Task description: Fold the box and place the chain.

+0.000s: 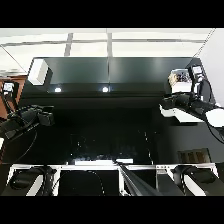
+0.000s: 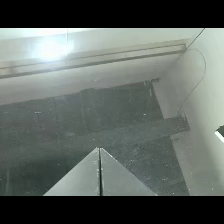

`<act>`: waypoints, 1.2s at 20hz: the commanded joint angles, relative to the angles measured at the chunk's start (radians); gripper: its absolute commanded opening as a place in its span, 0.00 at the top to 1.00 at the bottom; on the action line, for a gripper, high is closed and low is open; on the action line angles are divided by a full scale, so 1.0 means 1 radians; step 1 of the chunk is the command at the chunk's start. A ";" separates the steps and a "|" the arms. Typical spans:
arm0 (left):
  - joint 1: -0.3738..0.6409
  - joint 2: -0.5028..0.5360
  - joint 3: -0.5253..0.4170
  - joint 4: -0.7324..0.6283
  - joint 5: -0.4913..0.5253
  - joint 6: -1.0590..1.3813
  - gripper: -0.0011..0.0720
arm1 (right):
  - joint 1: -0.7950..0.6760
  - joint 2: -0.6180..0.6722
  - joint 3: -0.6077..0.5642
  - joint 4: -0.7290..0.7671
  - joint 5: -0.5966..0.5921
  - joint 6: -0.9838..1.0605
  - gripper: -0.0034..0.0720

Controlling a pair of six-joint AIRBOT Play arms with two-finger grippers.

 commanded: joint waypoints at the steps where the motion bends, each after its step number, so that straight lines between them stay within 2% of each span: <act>1: 0.000 -0.001 0.000 0.000 0.005 0.000 0.95 | -0.008 0.000 0.000 0.014 -0.187 0.004 0.59; 2: 0.000 -0.001 0.000 0.000 0.016 0.000 0.95 | -0.009 -0.001 -0.001 0.012 -0.243 0.005 0.01; 4: 0.000 -0.001 0.000 0.000 0.083 0.000 0.95 | -0.030 -0.001 -0.001 -0.003 -0.303 0.005 0.01; 6: 0.000 -0.001 -0.001 -0.019 0.130 0.000 0.95 | -0.113 -0.006 -0.001 -0.024 -0.326 0.006 0.01; 9: 0.000 -0.021 -0.001 -0.040 0.203 0.001 0.95 | -0.388 -0.057 0.005 -0.010 -0.393 0.070 0.01; 10: 0.001 -0.028 -0.001 -0.041 0.212 0.001 0.95 | -0.495 -0.091 0.020 -0.007 -0.380 0.124 0.01; 12: -0.001 -0.048 -0.001 -0.052 0.214 0.000 0.95 | -0.705 -0.201 0.095 -0.010 -0.243 0.170 0.01; 13: -0.001 -0.063 -0.001 -0.062 0.214 0.000 0.89 | -0.783 -0.267 0.150 -0.018 -0.150 0.169 0.01; 14: -0.001 -0.080 -0.001 -0.068 0.218 0.000 0.53 | -0.848 -0.341 0.214 -0.030 -0.059 0.169 0.01; 15: -0.001 -0.107 -0.001 -0.069 0.230 -0.003 0.00 | -0.904 -0.423 0.291 -0.041 0.039 0.169 0.01; 17: -0.001 -0.169 0.000 -0.070 0.231 -0.009 0.00 | -0.973 -0.594 0.465 -0.047 0.244 0.153 0.01; 20: 0.000 -0.258 0.000 -0.065 0.176 -0.009 0.00 | -0.994 -0.830 0.722 -0.050 0.541 0.009 0.01; 22: 0.001 -0.309 0.000 -0.063 0.126 -0.009 0.01 | -0.975 -0.941 0.845 -0.050 0.647 -0.126 0.02; 24: 0.000 -0.344 0.000 -0.063 0.086 -0.010 0.01 | -0.957 -1.015 0.921 -0.050 0.710 -0.229 0.02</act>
